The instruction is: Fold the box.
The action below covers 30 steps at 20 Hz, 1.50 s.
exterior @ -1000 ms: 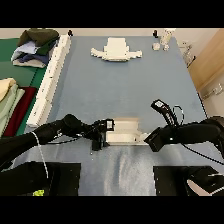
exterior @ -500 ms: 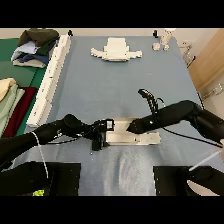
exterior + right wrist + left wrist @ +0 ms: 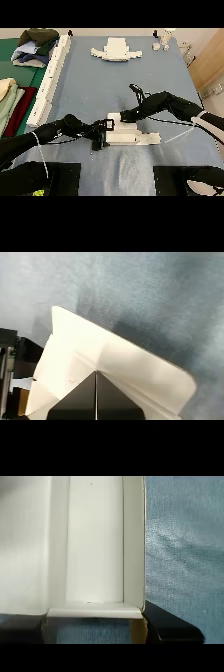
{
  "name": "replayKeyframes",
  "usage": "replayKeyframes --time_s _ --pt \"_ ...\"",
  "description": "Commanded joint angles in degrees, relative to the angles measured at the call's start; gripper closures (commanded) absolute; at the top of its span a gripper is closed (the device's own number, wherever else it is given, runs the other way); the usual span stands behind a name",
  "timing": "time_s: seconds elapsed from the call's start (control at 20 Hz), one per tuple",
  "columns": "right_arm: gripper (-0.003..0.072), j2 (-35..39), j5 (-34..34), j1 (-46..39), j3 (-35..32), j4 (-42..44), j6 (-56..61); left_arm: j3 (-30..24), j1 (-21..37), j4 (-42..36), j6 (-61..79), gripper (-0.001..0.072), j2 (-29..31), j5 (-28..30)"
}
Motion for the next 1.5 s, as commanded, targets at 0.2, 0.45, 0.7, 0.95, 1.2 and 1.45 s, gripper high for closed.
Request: replayKeyframes --time_s 0.2,0.45,0.7,0.95,1.2,1.45 --pt "0.0683 -3.82 0.85 0.07 0.42 -0.33 -1.46 0.02 0.02 0.04 0.07 0.0288 -0.04 -0.02" --pt "0.0683 -3.82 0.7 0.04 0.42 -0.37 -1.46 0.02 0.02 0.04 0.07 0.0288 -0.04 -0.02" --pt "0.0682 -3.78 0.76 0.02 0.44 -0.59 -1.22 0.02 0.02 0.04 0.07 0.0289 -0.04 -0.02" --pt "0.0682 -2.38 -2.03 -0.42 3.67 -2.78 -0.2 0.02 0.02 0.04 0.07 0.0288 -0.04 -0.04" --pt "0.0682 8.83 -6.19 -0.46 5.66 -15.93 -1.09 0.02 0.02 0.04 0.07 0.0288 -0.04 -0.02" --pt "0.0682 20.35 -16.96 -0.2 -0.68 -16.65 -17.38 0.02 0.02 0.04 0.07 0.0288 -0.04 -0.02"
